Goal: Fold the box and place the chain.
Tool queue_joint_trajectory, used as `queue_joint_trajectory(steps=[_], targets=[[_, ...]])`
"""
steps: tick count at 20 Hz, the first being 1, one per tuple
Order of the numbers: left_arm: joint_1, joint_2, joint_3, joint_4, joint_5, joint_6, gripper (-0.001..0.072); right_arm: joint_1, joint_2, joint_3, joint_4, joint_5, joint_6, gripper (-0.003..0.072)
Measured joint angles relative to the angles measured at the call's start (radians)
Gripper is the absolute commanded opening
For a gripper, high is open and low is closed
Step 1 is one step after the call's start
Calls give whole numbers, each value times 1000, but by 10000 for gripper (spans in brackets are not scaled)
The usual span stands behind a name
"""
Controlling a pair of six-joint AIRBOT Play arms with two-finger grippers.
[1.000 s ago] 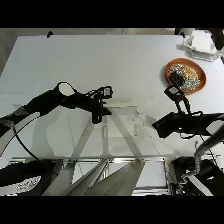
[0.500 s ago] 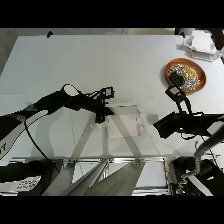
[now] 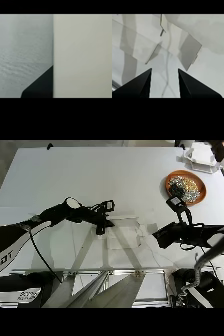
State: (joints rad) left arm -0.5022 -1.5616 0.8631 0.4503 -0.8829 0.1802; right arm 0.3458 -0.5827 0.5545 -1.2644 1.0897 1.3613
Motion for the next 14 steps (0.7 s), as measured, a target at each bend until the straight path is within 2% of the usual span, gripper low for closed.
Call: queue_joint_trajectory(steps=[14], targets=[[-48, -25, 23, 84, 0, -24, 5, 0, 0, 0, 6, -30, 0, 367]])
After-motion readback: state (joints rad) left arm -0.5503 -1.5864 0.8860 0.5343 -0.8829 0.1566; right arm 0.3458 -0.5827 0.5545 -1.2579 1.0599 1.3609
